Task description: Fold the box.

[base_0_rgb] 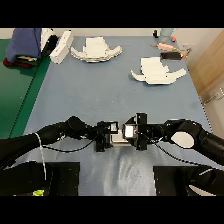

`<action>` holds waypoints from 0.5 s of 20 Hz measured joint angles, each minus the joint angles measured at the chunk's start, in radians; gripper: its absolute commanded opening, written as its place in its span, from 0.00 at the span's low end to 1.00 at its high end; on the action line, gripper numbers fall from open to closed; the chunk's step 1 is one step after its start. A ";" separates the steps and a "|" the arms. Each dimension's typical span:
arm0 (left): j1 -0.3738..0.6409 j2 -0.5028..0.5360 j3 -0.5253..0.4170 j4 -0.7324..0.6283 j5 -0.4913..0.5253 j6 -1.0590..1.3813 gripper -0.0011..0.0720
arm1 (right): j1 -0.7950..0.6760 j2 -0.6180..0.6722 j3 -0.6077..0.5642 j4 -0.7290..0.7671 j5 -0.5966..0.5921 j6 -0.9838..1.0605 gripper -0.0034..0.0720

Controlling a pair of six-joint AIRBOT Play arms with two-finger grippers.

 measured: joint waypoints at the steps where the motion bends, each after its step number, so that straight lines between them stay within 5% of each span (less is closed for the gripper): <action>1: 0.000 0.000 0.000 0.000 0.000 0.000 0.76 | 0.000 0.000 0.001 -0.002 -0.001 0.000 0.67; 3: 0.000 0.000 0.000 0.000 -0.001 -0.001 0.76 | 0.000 -0.004 0.002 -0.008 -0.004 0.000 0.50; 10: 0.000 0.000 0.000 -0.001 0.000 -0.001 0.76 | 0.000 -0.043 0.002 0.002 0.023 0.001 0.33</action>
